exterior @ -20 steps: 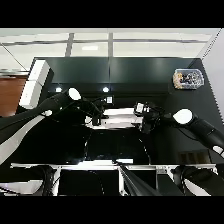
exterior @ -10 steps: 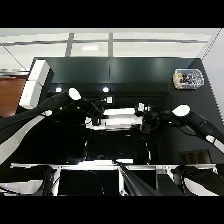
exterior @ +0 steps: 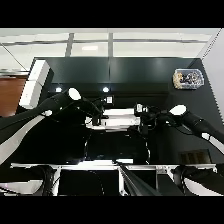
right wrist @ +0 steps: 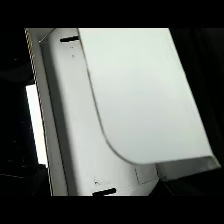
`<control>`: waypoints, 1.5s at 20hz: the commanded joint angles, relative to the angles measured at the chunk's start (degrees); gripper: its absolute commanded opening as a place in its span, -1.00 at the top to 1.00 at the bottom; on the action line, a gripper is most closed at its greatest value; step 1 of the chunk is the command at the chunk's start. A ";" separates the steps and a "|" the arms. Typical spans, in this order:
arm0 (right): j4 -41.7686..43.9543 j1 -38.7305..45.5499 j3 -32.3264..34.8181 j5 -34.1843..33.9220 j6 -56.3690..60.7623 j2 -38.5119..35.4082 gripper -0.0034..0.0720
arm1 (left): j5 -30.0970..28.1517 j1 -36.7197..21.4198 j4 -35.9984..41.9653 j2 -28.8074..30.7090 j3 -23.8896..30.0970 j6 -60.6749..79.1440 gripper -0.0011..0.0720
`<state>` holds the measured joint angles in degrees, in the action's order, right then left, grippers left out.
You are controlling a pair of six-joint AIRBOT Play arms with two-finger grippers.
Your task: Fold the box and place the chain.
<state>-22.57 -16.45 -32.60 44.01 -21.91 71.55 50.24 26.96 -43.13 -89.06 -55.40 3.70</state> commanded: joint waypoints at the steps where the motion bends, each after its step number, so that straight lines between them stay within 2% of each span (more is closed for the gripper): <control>1: -4.79 -0.22 0.00 0.96 0.72 0.15 -0.65 | -0.09 0.04 0.31 0.00 -0.02 -0.02 0.90; 13: -5.66 -0.55 -0.09 -0.72 2.71 1.95 -0.66 | -0.09 0.04 0.31 0.00 -0.02 -0.04 0.90; 18: -9.22 -2.27 -0.96 -1.90 5.99 2.93 -0.66 | -0.07 0.04 0.31 0.00 -0.02 -0.04 0.90; 30: -9.22 -2.32 -1.07 -2.71 6.93 3.04 -0.65 | -0.09 0.04 0.31 0.00 -0.02 -0.04 0.90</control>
<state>-31.70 -18.74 -33.63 41.47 -15.09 74.52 50.19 26.98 -42.81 -89.10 -55.37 3.66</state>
